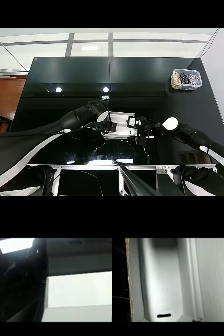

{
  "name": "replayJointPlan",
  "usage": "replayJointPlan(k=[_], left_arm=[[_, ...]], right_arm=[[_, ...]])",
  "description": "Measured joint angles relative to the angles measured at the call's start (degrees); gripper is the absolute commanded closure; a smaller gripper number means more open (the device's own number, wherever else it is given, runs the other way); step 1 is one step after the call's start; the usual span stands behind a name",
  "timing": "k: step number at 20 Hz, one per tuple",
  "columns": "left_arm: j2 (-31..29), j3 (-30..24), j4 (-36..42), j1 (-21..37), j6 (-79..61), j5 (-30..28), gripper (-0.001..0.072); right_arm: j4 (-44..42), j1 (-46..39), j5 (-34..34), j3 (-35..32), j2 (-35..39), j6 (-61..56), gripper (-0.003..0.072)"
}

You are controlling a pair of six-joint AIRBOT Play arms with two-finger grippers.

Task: Fold the box and place the chain.

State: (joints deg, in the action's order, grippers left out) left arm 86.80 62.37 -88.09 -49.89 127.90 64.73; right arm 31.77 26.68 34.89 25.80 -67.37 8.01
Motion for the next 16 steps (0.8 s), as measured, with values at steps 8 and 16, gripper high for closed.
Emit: replayJointPlan(k=[8, 16], left_arm=[[0.3, 0.2, 0.1, 0.0, -0.2, 0.3, 0.0254], [0.2, 0.2, 0.4, 0.0, 0.0, 0.2, 0.0226]], right_arm=[[0.0, 0.0, 0.1, 0.0, 0.0, 0.1, 0.0381], [0.0, 0.0, 0.1, 0.0, 0.0, 0.0, 0.0381]])
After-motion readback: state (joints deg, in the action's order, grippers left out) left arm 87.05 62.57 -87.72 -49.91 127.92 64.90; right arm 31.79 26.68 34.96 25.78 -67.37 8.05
